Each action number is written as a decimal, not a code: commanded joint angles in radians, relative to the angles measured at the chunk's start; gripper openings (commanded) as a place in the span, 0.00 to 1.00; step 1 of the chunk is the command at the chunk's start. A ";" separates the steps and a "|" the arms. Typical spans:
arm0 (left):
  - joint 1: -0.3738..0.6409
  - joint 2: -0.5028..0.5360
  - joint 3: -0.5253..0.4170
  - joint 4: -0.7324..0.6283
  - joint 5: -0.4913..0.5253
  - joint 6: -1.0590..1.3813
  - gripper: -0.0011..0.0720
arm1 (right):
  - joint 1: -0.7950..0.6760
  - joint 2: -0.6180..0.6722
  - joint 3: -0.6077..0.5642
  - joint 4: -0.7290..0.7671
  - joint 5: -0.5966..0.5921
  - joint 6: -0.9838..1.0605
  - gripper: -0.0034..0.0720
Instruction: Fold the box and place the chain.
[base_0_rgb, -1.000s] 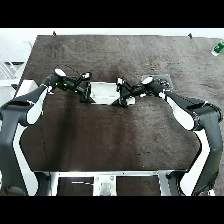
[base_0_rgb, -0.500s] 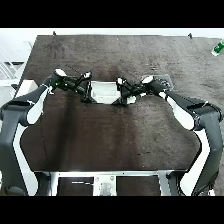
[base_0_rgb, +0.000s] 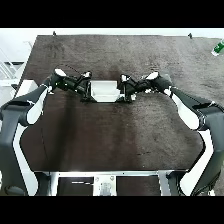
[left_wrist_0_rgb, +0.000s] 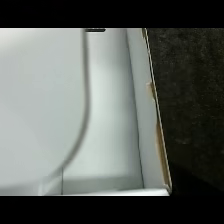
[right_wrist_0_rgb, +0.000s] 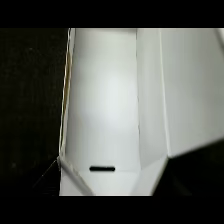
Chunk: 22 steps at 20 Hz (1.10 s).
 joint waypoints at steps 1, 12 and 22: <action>0.000 0.000 0.000 0.003 -0.009 0.003 0.71 | -0.034 0.043 0.002 -0.059 0.020 0.059 1.00; 0.000 0.000 0.000 0.002 -0.007 0.003 0.71 | -0.014 0.113 0.002 0.080 0.246 0.168 0.06; 0.000 0.000 0.000 -0.001 -0.007 0.003 0.71 | 0.020 0.077 0.002 0.220 -0.098 0.272 0.06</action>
